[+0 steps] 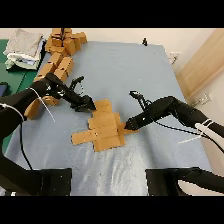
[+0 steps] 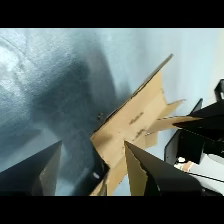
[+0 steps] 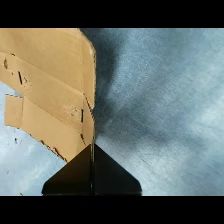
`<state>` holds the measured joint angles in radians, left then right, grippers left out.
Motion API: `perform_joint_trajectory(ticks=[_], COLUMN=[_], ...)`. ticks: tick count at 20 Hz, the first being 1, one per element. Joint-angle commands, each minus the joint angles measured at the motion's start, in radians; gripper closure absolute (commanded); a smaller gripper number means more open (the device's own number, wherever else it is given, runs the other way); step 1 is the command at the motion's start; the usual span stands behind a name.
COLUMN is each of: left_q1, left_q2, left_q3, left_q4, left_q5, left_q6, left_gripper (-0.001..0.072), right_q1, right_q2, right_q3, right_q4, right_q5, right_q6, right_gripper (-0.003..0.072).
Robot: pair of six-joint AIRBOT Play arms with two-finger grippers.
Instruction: Fold the box.
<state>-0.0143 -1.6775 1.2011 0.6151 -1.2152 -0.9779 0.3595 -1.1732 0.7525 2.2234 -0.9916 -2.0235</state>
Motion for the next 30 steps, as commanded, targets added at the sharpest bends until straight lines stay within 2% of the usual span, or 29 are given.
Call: perform_joint_trajectory(ticks=[1,4,6,8,9,15,19,20,21,27,29,30], left_q1=[-0.013,-0.021,-0.021,-0.015,-0.012,-0.008,-0.01,-0.01,-0.01,-0.01,-0.011,-0.011], left_q2=[-0.06,-0.096,-0.099,-0.099,-0.099,-0.099,-0.099,-0.099,-0.099,-0.099,-0.099,-0.099], left_q3=[0.001,0.001,0.001,0.001,0.002,0.003,0.003,0.003,0.003,0.003,0.003,0.003], left_q4=[-0.098,-0.276,-0.293,-0.292,-0.292,-0.192,-0.188,-0.188,-0.191,-0.211,-0.211,-0.211], left_q5=[-0.045,-0.134,-0.172,-0.223,-0.24,-0.262,-0.249,-0.241,-0.234,-0.196,-0.2,-0.201], left_q6=[0.087,0.24,0.271,0.294,0.303,0.297,0.298,0.299,0.303,0.309,0.311,0.313], left_gripper=[0.0119,0.012,0.0122,0.0354,0.0366,0.0367,0.037,0.0509,0.0566,0.0567,0.0697,0.0697], right_q1=[0.004,0.004,0.004,0.004,0.004,0.004,0.004,0.004,0.004,0.004,0.004,0.004], right_q2=[0.009,0.009,0.009,0.006,0.006,0.006,0.006,0.006,0.006,0.006,0.006,0.006], right_q3=[-0.003,-0.003,-0.003,-0.003,-0.003,-0.003,-0.003,-0.003,-0.003,-0.003,-0.003,-0.003], right_q4=[-0.006,-0.006,-0.009,-0.013,-0.014,-0.019,-0.019,-0.019,-0.019,-0.021,-0.021,-0.021], right_q5=[0.007,0.006,0.007,0.007,0.007,0.007,0.008,0.008,0.008,0.008,0.008,0.009], right_q6=[-0.002,-0.002,-0.002,-0.002,-0.002,-0.001,-0.001,-0.001,-0.001,-0.002,-0.002,-0.002], right_gripper=[0.0682,0.0682,0.0682,0.0682,0.0682,0.0682,0.0682,0.0682,0.0682,0.0682,0.0681,0.0681])
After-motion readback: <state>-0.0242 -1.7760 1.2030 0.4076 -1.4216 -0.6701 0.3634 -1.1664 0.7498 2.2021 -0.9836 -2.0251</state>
